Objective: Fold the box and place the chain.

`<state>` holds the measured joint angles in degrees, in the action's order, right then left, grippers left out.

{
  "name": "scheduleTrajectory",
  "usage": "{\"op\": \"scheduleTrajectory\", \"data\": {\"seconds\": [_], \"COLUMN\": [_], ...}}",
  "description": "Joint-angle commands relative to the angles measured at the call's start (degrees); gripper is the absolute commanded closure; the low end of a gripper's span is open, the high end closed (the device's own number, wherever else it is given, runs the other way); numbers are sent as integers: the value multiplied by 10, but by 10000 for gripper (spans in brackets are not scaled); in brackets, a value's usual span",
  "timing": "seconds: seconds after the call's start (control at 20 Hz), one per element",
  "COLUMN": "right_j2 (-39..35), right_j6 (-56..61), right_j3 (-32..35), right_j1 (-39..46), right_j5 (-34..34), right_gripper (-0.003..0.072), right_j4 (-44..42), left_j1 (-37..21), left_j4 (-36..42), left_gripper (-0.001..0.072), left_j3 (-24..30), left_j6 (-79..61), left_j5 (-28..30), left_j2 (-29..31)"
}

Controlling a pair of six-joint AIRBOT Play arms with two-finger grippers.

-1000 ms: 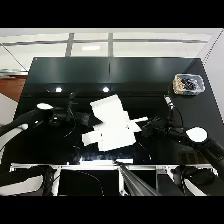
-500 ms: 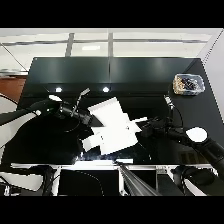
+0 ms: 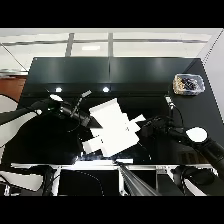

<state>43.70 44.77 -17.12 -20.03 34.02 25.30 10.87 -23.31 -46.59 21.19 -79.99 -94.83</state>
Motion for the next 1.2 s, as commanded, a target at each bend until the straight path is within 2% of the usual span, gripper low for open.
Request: {"op": "scheduleTrajectory", "data": {"seconds": [0.0,0.2,0.35,0.4,0.5,0.6,0.75,1.05,1.15], "right_j2": [-1,-1,-1,-1,-1,0,0,1,1], "right_j6": [7,8,6,3,-31,-89,-102,-157,-166], "right_j3": [-1,-69,-150,-170,-180,-176,-167,-118,-101], "right_j1": [12,111,183,197,203,200,190,136,119], "right_j5": [2,100,175,190,208,238,244,212,205], "right_gripper": [-21,-19,-19,-19,-19,-19,-19,-19,-19], "right_j4": [10,134,267,306,353,362,359,319,319], "left_j1": [8,42,86,107,155,192,203,202,202], "left_j4": [-47,-97,-154,-181,-224,-227,-197,-138,-139], "left_gripper": [681,683,683,684,684,682,681,679,679], "left_j3": [-12,-57,-87,-87,-66,-45,-31,-25,-25], "left_j6": [9,26,26,18,-33,-125,-195,-225,-225], "left_j5": [-4,6,59,105,250,344,327,308,285], "left_j2": [2,24,83,114,172,197,178,124,116]}}
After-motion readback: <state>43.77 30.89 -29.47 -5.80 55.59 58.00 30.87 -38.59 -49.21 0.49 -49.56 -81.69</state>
